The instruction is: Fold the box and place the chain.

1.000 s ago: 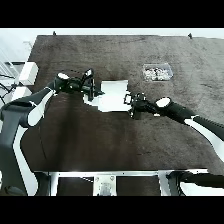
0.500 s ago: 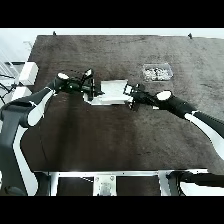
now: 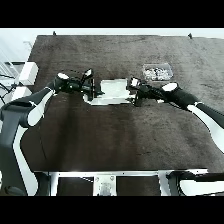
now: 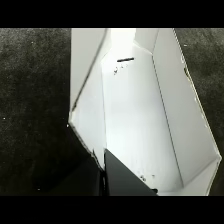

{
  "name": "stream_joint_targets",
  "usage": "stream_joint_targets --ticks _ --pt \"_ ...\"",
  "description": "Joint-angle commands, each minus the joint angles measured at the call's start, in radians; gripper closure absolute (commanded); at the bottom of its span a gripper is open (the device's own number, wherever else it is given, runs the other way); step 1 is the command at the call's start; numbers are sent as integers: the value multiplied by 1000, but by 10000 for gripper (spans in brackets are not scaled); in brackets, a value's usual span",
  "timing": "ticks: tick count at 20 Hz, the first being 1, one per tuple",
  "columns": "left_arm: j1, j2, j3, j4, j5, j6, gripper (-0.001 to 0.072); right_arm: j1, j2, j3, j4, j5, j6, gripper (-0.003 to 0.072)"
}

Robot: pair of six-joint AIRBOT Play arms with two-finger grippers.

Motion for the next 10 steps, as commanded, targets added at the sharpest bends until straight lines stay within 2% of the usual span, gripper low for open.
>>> stream_joint_targets --ticks 1,10 --pt "0 -1 0 0 0 0 691 -26 -33 34 1 87 9 72" --pt "0 -1 0 0 -2 0 690 -65 -103 122 -7 169 7 72"
